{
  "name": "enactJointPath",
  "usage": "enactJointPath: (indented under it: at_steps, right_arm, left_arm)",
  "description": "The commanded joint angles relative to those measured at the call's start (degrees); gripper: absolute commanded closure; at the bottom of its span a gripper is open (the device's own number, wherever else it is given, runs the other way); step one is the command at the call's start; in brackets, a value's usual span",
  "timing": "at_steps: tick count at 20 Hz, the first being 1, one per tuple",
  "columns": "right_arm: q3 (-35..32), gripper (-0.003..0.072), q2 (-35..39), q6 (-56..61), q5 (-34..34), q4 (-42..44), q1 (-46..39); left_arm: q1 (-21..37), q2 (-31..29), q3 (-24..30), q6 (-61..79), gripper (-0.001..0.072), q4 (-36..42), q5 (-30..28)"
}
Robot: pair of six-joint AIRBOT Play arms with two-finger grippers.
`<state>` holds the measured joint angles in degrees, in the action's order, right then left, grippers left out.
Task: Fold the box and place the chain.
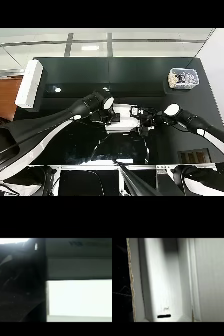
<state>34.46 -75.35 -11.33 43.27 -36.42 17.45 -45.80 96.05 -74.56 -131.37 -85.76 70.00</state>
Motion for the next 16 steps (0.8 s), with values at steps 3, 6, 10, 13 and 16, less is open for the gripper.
enactJointPath:
  at_steps: [3,6,10,13,16]
  right_arm:
    - [0.00,0.0480,-0.04,-0.04,0.02,-0.04,0.04]
    - [0.00,0.0480,-0.04,-0.04,0.02,-0.04,0.04]
    - [0.00,0.0479,-0.04,-0.04,0.02,-0.04,0.04]
    - [0.00,0.0480,-0.04,-0.02,0.04,-0.02,0.04]
    - [0.00,0.0480,-0.04,-0.02,0.02,-0.04,0.04]
  left_arm:
    - [-0.07,0.00,0.04,-0.96,0.0685,-0.02,-0.96]
    - [0.00,-0.02,0.04,-0.98,0.0298,1.97,-1.90]
    - [0.04,-0.02,0.04,-1.11,0.0394,2.23,-2.23]
    - [0.04,-0.02,0.04,-1.07,0.0622,2.23,-2.49]
    - [0.13,-0.02,0.02,-0.83,0.0684,2.21,-2.43]
